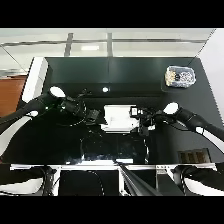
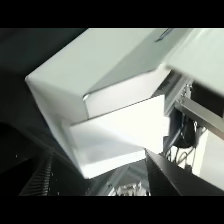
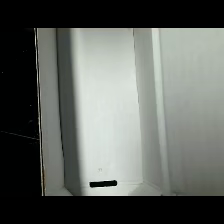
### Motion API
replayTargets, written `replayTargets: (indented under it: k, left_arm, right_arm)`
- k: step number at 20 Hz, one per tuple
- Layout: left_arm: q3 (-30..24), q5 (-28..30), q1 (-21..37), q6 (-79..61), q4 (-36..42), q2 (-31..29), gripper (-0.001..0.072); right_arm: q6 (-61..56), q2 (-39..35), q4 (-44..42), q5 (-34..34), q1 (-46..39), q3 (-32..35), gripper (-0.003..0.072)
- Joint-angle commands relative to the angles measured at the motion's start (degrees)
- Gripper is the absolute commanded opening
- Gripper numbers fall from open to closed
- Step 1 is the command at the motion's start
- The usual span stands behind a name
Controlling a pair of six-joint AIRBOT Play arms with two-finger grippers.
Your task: Fold the box and place the chain.
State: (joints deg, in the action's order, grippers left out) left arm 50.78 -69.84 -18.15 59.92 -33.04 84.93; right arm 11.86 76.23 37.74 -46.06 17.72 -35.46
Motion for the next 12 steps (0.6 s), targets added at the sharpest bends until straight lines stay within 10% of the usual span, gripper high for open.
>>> replayTargets:
  k: [1,12]
  left_arm:
    - [1.75,1.86,-1.95,3.98,-2.54,0.02,0.0624]
    - [7.17,1.92,-6.12,18.62,-14.23,0.02,0.0622]
  right_arm:
    - [-0.02,0.00,0.00,-0.02,0.02,0.02,0.0136]
    - [-0.02,0.00,0.00,-0.02,0.04,0.02,0.0136]
